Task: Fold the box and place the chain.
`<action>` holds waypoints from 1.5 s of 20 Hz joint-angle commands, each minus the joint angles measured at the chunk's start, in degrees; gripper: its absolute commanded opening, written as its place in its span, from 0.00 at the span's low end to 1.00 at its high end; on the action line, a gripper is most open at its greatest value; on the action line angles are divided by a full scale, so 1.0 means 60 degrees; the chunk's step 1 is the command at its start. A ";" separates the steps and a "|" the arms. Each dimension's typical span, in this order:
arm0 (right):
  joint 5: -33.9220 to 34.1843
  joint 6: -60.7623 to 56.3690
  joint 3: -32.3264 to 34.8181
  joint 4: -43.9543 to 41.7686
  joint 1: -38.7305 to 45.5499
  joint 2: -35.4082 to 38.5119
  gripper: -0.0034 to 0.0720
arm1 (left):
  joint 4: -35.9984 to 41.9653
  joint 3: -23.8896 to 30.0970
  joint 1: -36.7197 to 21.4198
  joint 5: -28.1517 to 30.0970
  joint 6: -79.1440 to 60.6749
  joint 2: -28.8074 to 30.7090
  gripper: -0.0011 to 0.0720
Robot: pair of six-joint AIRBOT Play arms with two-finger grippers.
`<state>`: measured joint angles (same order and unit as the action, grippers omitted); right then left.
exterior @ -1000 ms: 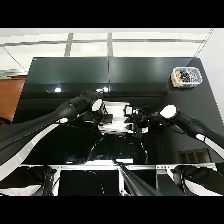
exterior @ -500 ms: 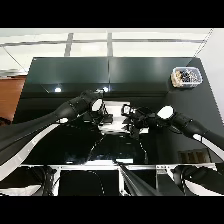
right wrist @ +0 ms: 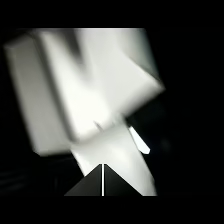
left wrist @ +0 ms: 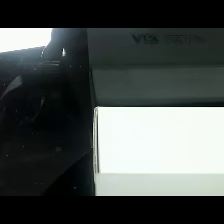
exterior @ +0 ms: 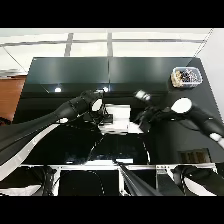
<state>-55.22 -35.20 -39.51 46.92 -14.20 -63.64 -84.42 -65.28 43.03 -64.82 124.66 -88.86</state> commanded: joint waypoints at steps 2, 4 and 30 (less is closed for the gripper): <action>-0.1453 -0.8794 0.0095 0.3912 0.3585 0.0809 0.06 | -0.0025 -0.0004 0.0000 -0.0036 -0.0025 -0.0007 0.06; -0.1239 -0.8797 0.0776 0.2601 0.4419 0.0769 0.06 | -0.0029 -0.0004 0.0000 -0.0022 -0.0025 -0.0007 0.06; -0.0994 -0.5734 0.0397 -0.4062 0.0033 -0.1424 0.59 | -0.0015 -0.0004 0.0000 -0.0033 -0.0025 -0.0007 0.06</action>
<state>-63.31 -65.71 -36.88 23.83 -10.44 -72.14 -84.58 -65.28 43.03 -65.12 124.51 -88.86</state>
